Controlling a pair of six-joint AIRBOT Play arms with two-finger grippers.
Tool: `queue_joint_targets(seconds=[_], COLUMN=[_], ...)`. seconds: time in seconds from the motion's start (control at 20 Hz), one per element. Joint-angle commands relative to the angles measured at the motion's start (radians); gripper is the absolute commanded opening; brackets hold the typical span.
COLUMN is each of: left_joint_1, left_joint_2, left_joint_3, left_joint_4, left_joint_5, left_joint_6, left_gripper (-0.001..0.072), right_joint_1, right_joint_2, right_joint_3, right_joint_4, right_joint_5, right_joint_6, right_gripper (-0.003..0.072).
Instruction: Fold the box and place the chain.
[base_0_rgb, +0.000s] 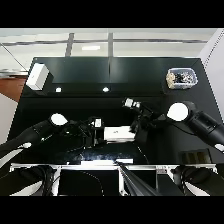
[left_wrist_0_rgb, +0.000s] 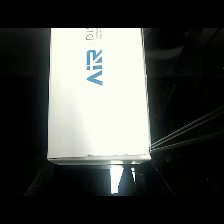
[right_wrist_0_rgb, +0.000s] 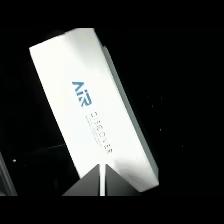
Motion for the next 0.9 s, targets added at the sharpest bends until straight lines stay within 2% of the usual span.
queue_joint_targets(seconds=[0.0,0.25,0.35,0.6,0.85], left_joint_1=[0.001,0.001,0.001,0.001,0.001], left_joint_2=[0.0,0.0,0.0,0.0,0.0], left_joint_3=[0.0,0.0,0.0,0.0,0.0], left_joint_4=[0.0,0.0,0.0,0.0,0.0], left_joint_5=[0.0,0.001,0.0,0.001,0.001], left_joint_6=[0.0,0.0,0.0,0.0,0.0], left_gripper=[0.04,0.04,0.04,0.04,0.04], right_joint_1=[-0.079,-0.115,-0.107,-0.108,-0.108], right_joint_2=[0.011,-0.054,-0.104,-0.196,-0.225], right_joint_3=[-0.012,-0.142,-0.147,-0.147,-0.147], right_joint_4=[0.039,0.473,0.572,0.568,0.444], right_joint_5=[0.048,-0.04,-0.048,-0.06,-0.097], right_joint_6=[0.211,0.232,0.215,0.216,0.267], right_gripper=[0.0028,0.0027,0.0028,0.0028,0.0028])
